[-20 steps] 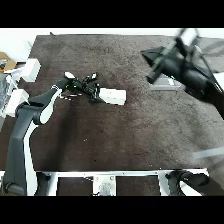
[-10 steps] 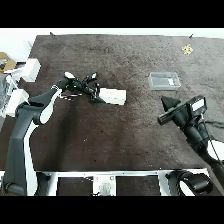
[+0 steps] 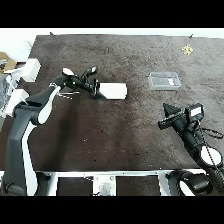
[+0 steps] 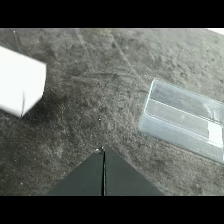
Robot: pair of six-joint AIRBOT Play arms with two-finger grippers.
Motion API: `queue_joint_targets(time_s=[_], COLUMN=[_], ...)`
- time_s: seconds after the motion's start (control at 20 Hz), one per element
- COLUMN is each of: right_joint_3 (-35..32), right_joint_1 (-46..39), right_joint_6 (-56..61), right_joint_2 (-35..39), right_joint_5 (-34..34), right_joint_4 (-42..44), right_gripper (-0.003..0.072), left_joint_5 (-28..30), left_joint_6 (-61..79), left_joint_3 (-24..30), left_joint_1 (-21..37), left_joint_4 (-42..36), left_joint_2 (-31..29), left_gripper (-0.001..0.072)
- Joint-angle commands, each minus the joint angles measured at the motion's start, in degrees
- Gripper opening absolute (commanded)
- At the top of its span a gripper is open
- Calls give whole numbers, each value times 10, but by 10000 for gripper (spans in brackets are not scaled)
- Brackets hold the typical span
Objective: Fold the box and place the chain.
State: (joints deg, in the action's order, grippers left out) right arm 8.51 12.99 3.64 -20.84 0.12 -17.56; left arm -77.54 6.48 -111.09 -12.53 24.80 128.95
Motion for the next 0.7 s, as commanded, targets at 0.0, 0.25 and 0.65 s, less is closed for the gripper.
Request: queue_joint_targets(time_s=[0.0,0.25,0.65], right_joint_3=[-3,-3,-8], right_joint_1=[0,0,0], right_joint_6=[3,3,3], right_joint_2=[1,1,1], right_joint_5=[4,4,4], right_joint_4=[-2,-2,-2], right_gripper=[5,5,6], left_joint_5=[66,302,449], left_joint_6=[-116,-306,-661], left_joint_3=[-13,-12,49], left_joint_1=[17,80,198], left_joint_4=[4,75,367], left_joint_2=[-60,-201,-257], left_gripper=[7,5,5])
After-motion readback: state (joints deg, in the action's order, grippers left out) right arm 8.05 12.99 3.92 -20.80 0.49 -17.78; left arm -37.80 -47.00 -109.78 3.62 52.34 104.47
